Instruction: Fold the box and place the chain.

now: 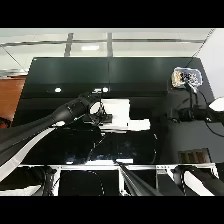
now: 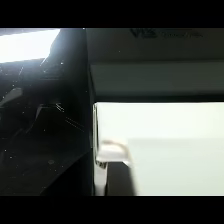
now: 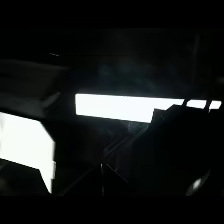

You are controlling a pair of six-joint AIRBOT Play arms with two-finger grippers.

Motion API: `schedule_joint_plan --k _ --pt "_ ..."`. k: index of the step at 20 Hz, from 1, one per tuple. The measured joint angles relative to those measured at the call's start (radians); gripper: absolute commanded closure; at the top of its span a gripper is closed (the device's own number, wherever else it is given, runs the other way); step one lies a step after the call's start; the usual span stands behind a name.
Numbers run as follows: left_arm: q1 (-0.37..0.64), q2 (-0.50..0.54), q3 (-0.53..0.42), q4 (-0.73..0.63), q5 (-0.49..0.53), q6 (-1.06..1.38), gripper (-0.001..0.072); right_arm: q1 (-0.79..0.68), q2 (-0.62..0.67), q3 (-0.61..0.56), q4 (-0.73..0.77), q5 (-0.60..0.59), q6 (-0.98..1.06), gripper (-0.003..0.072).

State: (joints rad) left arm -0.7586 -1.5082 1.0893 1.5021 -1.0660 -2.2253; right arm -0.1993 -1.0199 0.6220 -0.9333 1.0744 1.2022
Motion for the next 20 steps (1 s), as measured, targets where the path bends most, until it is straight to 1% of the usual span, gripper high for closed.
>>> schedule_joint_plan --k 3,7,12,19,20 --pt "0.0 0.0 0.0 0.0 0.0 0.0 0.0684 -0.036 -0.045 -0.073 0.048 0.021 0.053 0.0672" --pt "0.0 0.0 0.0 0.0 -0.001 0.0 0.0685 0.055 -0.143 -0.11 0.183 0.004 0.009 0.0672" --pt "0.0 0.0 0.0 0.0 -0.002 -0.002 0.0685 0.175 -0.221 -0.094 0.34 -0.046 -0.072 0.0671" --pt "0.0 0.0 0.0 0.0 -0.003 -0.002 0.0684 0.255 -0.242 -0.046 0.406 -0.033 -0.121 0.0668" --pt "0.0 0.0 0.0 0.0 -0.003 -0.001 0.0685 0.265 -0.242 -0.035 0.408 -0.029 -0.123 0.0543"
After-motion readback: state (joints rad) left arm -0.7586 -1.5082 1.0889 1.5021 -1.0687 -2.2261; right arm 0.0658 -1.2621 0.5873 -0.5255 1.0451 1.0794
